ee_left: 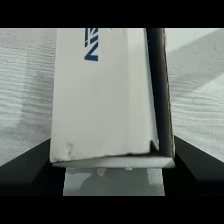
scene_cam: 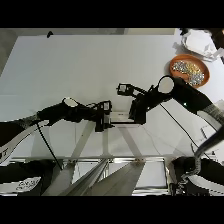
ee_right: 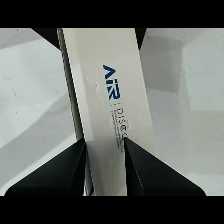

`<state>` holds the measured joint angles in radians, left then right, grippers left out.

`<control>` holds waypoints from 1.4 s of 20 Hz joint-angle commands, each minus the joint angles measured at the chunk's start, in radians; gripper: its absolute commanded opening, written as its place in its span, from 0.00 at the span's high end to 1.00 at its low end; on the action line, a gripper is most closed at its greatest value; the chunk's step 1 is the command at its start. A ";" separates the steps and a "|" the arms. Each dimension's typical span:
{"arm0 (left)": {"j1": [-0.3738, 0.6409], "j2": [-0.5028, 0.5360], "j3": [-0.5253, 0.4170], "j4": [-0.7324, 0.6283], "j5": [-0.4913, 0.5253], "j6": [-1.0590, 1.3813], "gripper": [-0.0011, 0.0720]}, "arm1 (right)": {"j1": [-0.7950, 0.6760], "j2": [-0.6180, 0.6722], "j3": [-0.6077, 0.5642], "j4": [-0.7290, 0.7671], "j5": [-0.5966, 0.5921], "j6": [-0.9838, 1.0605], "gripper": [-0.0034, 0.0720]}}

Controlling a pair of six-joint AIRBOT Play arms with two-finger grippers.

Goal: Fold the box and place the chain.

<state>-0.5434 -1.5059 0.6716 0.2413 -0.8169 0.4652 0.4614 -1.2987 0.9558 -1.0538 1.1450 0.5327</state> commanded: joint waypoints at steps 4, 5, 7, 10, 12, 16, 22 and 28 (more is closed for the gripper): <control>0.000 0.000 0.000 0.002 -0.003 0.002 0.54 | 0.005 0.001 -0.019 0.006 -0.014 0.021 0.66; 0.000 0.000 0.000 0.002 -0.003 0.002 0.54 | 0.005 0.002 -0.024 0.012 -0.006 0.021 0.66; 0.000 0.000 0.000 0.002 -0.003 0.002 0.54 | 0.005 0.006 -0.035 0.012 0.002 0.021 0.66; 0.000 0.000 0.000 0.002 -0.003 0.002 0.54 | 0.015 0.011 -0.053 0.011 0.001 0.021 0.65; 0.000 0.000 0.000 0.002 -0.003 0.002 0.54 | 0.029 0.011 -0.056 0.011 -0.005 0.021 0.65; 0.000 0.000 0.000 0.002 -0.003 0.002 0.54 | 0.034 0.011 -0.058 0.011 -0.003 0.021 0.59; 0.000 0.000 0.000 0.002 -0.003 0.002 0.54 | 0.034 0.044 -0.059 0.013 -0.018 0.020 0.40; 0.000 0.000 0.000 0.002 -0.003 0.002 0.54 | 0.033 0.129 -0.059 0.104 -0.110 0.020 0.52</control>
<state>-0.5438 -1.5059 0.6712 0.2432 -0.8230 0.4675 0.4942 -1.2026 0.8963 -1.0157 1.0836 0.5533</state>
